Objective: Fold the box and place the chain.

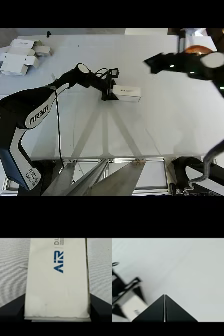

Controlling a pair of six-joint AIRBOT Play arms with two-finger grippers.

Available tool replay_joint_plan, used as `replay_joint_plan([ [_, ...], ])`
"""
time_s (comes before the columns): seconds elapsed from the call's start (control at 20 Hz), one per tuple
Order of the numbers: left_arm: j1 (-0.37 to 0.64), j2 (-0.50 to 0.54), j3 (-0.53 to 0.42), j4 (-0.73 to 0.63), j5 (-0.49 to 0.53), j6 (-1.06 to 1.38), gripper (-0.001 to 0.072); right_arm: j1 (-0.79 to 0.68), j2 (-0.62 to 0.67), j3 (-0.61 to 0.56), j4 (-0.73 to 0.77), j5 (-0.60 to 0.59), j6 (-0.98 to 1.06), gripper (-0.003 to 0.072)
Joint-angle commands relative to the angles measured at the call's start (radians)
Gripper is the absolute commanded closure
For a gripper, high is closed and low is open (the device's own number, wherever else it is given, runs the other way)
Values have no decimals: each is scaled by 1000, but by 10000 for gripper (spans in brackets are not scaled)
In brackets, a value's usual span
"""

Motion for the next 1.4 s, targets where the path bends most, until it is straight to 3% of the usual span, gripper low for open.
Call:
replay_joint_plan([
  [0.0, 0, 1, 0, 1, -2, 0, 332, -119, 83, 2, -263, -24, 140, 671],
  [0.15, 0, 1, 0, 1, -2, 0, 332, -145, 82, 2, -664, 23, 442, 671],
  [0.2, 0, 1, 0, 1, -2, 0, 332, -145, 82, 2, -730, 37, 481, 670],
  [1.0, 0, 1, 0, 1, -2, 0, 332, -145, 82, 2, -733, 46, 487, 670],
  [1.35, -3, 25, 0, -37, 4, -112, 332, -145, 82, 2, -733, 46, 487, 670],
])
